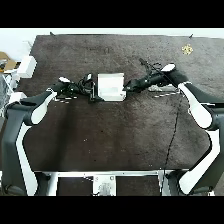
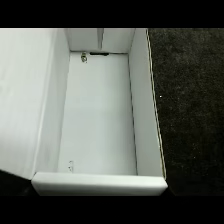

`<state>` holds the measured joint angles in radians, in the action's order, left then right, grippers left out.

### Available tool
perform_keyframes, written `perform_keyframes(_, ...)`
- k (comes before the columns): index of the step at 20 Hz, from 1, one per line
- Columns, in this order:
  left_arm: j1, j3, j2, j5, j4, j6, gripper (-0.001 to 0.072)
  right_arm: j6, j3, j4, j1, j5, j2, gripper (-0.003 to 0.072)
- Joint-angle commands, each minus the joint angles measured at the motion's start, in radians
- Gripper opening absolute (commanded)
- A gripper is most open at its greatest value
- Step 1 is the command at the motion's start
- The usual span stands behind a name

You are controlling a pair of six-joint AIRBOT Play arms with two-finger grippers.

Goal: Fold the box and place the chain.

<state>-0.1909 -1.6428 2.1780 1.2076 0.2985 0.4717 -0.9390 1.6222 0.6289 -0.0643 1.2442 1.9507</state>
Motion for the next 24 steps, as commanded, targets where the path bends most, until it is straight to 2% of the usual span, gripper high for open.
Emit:
perform_keyframes(1, 0.001, 0.000, 0.001, 0.000, 0.000, 0.000, 0.0358, -0.072, 0.036, 0.109, -0.060, -0.037, 0.002, 0.0511)
perform_keyframes(4, 0.001, 0.000, 0.001, 0.000, 0.000, 0.000, 0.0358, -0.170, 0.052, 0.258, -0.095, -0.109, 0.002, 0.0510)
perform_keyframes(9, 0.001, 0.000, 0.001, 0.000, 0.000, 0.000, 0.0358, -0.215, 0.090, 0.306, -0.149, -0.127, 0.002, 0.0510)
perform_keyframes(17, 0.001, 0.000, 0.001, 0.000, 0.000, 0.000, 0.0358, -0.503, 0.152, 0.771, -0.277, -0.126, 0.011, 0.0508)
perform_keyframes(19, 0.001, 0.000, 0.001, 0.000, 0.000, 0.000, 0.0358, -0.542, 0.171, 0.809, -0.307, -0.122, 0.013, 0.0405)
perform_keyframes(20, 0.001, 0.000, 0.001, 0.000, 0.000, 0.000, 0.0358, -0.565, 0.174, 0.811, -0.317, -0.123, 0.013, 0.0378)
perform_keyframes(23, 0.001, 0.000, 0.001, 0.000, 0.000, 0.000, 0.0358, -0.624, 0.175, 0.856, -0.341, -0.106, 0.020, 0.0377)
perform_keyframes(24, 0.001, 0.000, 0.001, 0.000, 0.000, 0.000, 0.0358, -0.653, 0.175, 0.882, -0.349, -0.103, 0.025, 0.0325)
